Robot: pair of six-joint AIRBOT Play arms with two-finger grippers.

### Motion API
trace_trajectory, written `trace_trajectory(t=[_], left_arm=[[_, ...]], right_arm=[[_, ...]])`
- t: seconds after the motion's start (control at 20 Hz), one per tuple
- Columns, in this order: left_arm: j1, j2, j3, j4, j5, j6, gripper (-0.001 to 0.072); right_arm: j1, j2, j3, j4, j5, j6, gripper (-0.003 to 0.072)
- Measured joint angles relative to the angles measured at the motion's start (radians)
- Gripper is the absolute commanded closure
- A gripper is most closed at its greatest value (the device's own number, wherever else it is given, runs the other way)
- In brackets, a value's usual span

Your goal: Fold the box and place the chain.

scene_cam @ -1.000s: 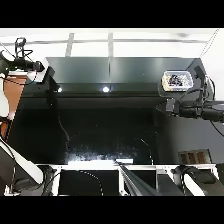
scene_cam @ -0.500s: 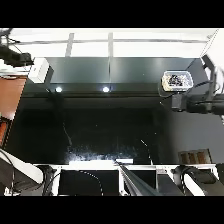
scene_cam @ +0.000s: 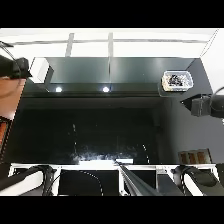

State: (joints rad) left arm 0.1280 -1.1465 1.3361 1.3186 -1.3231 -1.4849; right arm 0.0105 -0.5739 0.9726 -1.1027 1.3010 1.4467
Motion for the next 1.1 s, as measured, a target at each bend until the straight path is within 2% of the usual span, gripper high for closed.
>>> trace_trajectory(t=[0.15,0.25,0.4,0.5,0.7,1.1], left_arm=[[-0.106,0.307,-0.355,0.001,0.196,0.009,0.068],[-0.166,0.495,-0.571,-0.002,0.293,0.012,0.0681],[-0.208,0.684,-0.771,0.002,0.364,0.012,0.068],[-0.22,0.765,-0.835,0.004,0.392,0.014,0.068],[-0.23,0.852,-0.886,-0.018,0.417,0.014,0.068],[-0.233,0.883,-0.904,-0.044,0.427,0.012,0.068]], right_arm=[[0.002,0.115,-0.175,-0.043,-0.136,0.024,0.067],[0.003,0.158,-0.312,-0.058,-0.229,0.031,0.0665],[0.003,0.185,-0.45,-0.073,-0.307,0.036,0.0664],[0.003,0.193,-0.493,-0.074,-0.314,0.039,0.0665],[0.003,0.2,-0.528,-0.076,-0.318,0.041,0.0665],[0.003,0.202,-0.54,-0.077,-0.317,0.042,0.0665]])
